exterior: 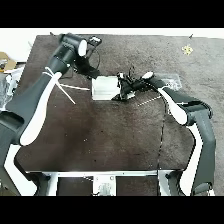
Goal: Fold the box and place the chain.
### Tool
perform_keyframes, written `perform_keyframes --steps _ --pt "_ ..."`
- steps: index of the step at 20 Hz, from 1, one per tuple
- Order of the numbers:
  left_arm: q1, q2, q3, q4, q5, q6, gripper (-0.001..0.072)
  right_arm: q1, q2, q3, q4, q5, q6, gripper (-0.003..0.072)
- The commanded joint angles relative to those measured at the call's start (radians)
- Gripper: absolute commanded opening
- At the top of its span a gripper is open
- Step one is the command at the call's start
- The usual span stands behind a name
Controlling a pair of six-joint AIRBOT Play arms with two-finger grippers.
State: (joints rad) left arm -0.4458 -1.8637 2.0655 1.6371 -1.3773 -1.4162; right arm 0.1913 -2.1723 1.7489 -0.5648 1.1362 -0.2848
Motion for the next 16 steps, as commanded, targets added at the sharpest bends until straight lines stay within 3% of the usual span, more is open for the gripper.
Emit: perform_keyframes --steps 1,3,7,10,12,13,14,16 --pt "0.117 0.024 -0.012 -0.243 0.067 0.247 0.0448 0.001 0.000 0.000 0.000 0.000 0.000 0.0438" --pt "0.203 0.024 -0.058 -0.468 0.106 0.465 0.0344 0.001 0.000 0.000 0.000 0.001 0.000 0.0438" --pt "0.341 0.016 -0.215 -0.831 0.167 1.019 0.0371 0.001 0.000 0.000 0.000 0.000 0.000 0.0437" --pt "0.412 -0.040 -0.282 -1.067 0.095 1.337 0.0373 0.001 0.000 0.000 0.000 0.001 0.000 0.0437" --pt "0.433 -0.094 -0.292 -1.131 0.027 1.457 0.0491 0.001 0.000 0.000 0.000 0.000 0.000 0.0437" --pt "0.433 -0.122 -0.293 -1.126 0.016 1.495 0.0493 0.001 0.000 0.000 0.000 0.000 0.000 0.0438" --pt "0.429 -0.153 -0.294 -1.120 0.005 1.556 0.0634 0.001 0.000 0.000 0.000 0.001 0.000 0.0437" --pt "0.426 -0.206 -0.296 -1.121 0.004 1.626 0.0675 0.001 0.000 0.000 0.000 0.000 0.000 0.0438"
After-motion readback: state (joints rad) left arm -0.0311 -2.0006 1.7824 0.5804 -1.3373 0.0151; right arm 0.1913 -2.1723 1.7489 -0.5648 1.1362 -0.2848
